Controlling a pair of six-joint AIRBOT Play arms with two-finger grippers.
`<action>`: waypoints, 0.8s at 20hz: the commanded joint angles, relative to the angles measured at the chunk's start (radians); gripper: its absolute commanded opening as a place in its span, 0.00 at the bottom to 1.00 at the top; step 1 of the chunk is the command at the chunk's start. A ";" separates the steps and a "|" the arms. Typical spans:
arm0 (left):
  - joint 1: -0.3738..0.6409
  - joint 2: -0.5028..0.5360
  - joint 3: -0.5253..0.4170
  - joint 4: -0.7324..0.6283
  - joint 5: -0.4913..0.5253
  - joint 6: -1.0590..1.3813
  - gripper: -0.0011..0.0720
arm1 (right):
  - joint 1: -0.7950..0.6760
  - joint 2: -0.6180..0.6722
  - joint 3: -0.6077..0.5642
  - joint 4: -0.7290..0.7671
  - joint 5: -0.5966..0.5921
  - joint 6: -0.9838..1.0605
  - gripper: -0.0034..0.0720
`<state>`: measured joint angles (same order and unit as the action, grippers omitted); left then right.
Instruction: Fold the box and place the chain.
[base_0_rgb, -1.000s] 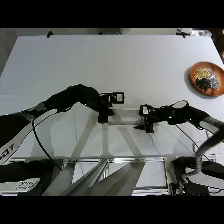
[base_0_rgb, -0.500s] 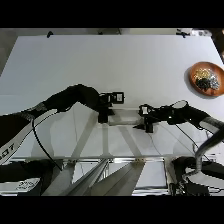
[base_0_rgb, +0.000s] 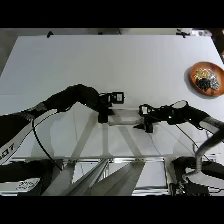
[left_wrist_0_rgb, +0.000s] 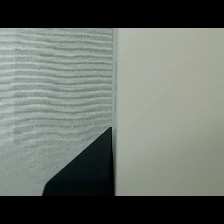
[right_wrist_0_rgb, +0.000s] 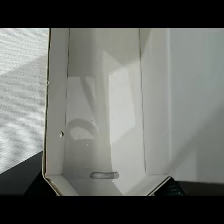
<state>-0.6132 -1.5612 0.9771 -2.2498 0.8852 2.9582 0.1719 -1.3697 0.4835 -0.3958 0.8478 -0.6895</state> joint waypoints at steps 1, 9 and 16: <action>0.000 0.000 0.000 0.000 0.001 0.000 0.03 | -0.001 0.000 0.001 0.000 0.001 0.000 0.60; 0.000 0.000 0.000 -0.001 -0.011 0.000 0.03 | -0.001 0.000 0.001 0.000 0.001 0.000 0.60; 0.000 0.000 0.000 0.000 -0.005 0.000 0.03 | -0.001 0.000 0.001 0.000 0.001 0.000 0.60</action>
<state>-0.6132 -1.5612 0.9771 -2.2501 0.8780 2.9582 0.1719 -1.3697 0.4839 -0.3950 0.8467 -0.6891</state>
